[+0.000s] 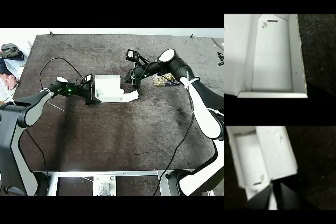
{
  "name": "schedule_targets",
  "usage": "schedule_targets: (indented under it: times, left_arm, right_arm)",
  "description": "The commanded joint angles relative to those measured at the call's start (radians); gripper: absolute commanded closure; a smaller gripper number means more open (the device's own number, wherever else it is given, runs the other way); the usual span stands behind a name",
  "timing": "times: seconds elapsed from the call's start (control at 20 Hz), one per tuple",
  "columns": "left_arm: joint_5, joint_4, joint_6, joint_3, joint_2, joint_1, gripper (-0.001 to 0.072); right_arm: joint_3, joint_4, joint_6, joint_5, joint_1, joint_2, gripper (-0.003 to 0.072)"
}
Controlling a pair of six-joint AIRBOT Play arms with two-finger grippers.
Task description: Fold the box and place the chain.
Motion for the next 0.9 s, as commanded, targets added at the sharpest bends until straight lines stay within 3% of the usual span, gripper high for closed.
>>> schedule_targets:
  times: [0.0,0.2,0.35,0.75,0.8,0.85]
  left_arm:
    - [0.0,-0.001,0.0,0.001,-0.001,0.001,0.0232]
    - [0.0,-0.001,0.0,0.001,-0.001,0.001,0.0232]
    - [0.0,-0.001,0.0,0.001,-0.001,0.001,0.0232]
    - [0.0,-0.001,0.0,0.001,-0.001,0.001,0.0232]
    - [0.0,-0.002,0.0,0.001,-0.001,0.001,0.0232]
    - [0.0,-0.003,0.0,0.001,-0.001,0.001,0.0232]
  right_arm:
    - [0.0,-0.111,0.047,0.097,-0.003,0.001,0.0052]
    - [0.0,-0.111,0.045,0.021,0.0,-0.085,0.0058]
    - [0.0,-0.109,-0.027,0.037,0.008,-0.131,0.0058]
    - [0.0,-0.106,-0.085,0.0,0.049,-0.145,0.0061]
    - [0.0,-0.106,-0.085,0.003,0.049,-0.145,0.0147]
    - [0.0,-0.105,-0.085,0.012,0.05,-0.145,0.0294]
